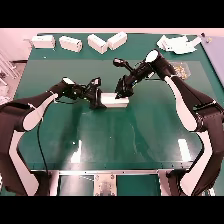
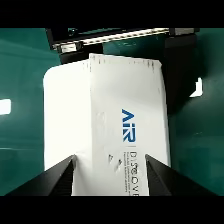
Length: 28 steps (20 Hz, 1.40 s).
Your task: Fold the box and place the chain.
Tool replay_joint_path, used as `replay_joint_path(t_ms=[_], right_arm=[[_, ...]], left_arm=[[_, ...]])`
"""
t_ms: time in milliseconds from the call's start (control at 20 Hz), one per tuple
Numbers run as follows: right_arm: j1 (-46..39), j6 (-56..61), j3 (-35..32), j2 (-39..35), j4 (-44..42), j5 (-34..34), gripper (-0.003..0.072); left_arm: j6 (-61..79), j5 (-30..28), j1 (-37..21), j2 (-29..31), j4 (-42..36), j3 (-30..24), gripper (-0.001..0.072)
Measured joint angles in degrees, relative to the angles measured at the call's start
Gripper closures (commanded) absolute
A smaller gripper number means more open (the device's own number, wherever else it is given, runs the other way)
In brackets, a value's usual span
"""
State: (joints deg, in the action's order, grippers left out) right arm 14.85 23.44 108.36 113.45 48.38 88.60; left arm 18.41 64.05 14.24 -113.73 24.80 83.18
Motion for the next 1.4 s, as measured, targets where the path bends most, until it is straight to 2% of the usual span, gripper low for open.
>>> replay_joint_path(t_ms=[300, 400, 950, 1250, 1400], right_arm=[[0.28, 0.09, 0.0, 0.13, 2.23, -1.97, 0.0169], [0.48, 0.11, -0.02, 0.02, 2.86, -2.27, 0.0199], [1.2, -1.07, 0.24, -1.7, 3.21, -5.01, 0.0199], [1.4, -1.73, 0.39, -2.12, 2.95, -4.98, 0.0174], [0.96, -1.7, 0.39, -2.29, 2.78, -2.71, 0.0174]], left_arm=[[-0.09, -0.15, 0.0, 0.0, -0.13, 0.0, 0.0125], [-0.09, -0.15, 0.0, 0.0, -0.13, 0.0, 0.0125], [0.11, 0.44, 0.04, 0.0, 0.17, 0.0, 0.0125], [0.09, 0.11, 0.02, 0.0, 0.09, 0.0, 0.0125], [0.07, 0.04, 0.02, 0.0, 0.04, 0.0, 0.0125]])
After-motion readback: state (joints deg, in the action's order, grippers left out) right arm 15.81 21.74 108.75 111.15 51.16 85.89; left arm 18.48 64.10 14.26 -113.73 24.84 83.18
